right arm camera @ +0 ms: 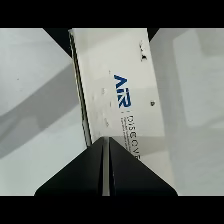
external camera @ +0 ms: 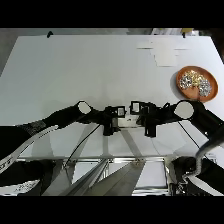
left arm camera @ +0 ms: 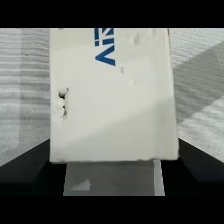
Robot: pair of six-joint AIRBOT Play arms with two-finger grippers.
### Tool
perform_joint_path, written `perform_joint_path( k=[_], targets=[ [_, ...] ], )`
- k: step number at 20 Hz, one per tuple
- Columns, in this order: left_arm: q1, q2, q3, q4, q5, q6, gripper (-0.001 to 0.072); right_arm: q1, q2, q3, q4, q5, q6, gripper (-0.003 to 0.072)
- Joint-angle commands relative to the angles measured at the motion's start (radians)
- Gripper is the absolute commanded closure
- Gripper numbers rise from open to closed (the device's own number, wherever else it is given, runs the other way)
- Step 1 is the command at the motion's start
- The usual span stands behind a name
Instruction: Fold the box and place the chain.
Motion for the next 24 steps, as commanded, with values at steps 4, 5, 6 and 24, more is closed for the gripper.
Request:
perform_joint_path(
  k=[4, 5, 6, 24],
  targets=[
    [0.000, 0.000, 0.000, 0.000, 0.000, 0.000, 0.0439, 0.000, -0.016, -0.044, -0.002, -0.045, -0.001, 0.0653],
    [0.000, 0.000, 0.000, 0.000, 0.000, 0.000, 0.0439, 0.000, -0.016, -0.044, -0.002, -0.045, -0.001, 0.0653],
    [0.000, 0.000, 0.000, 0.000, 0.000, 0.000, 0.0439, 0.000, -0.016, -0.044, -0.003, -0.045, -0.001, 0.0654],
    [0.000, 0.000, 0.000, 0.000, 0.000, 0.000, 0.0439, -0.001, 0.150, -0.053, -0.127, -0.110, 0.193, 0.0670]
  ],
)
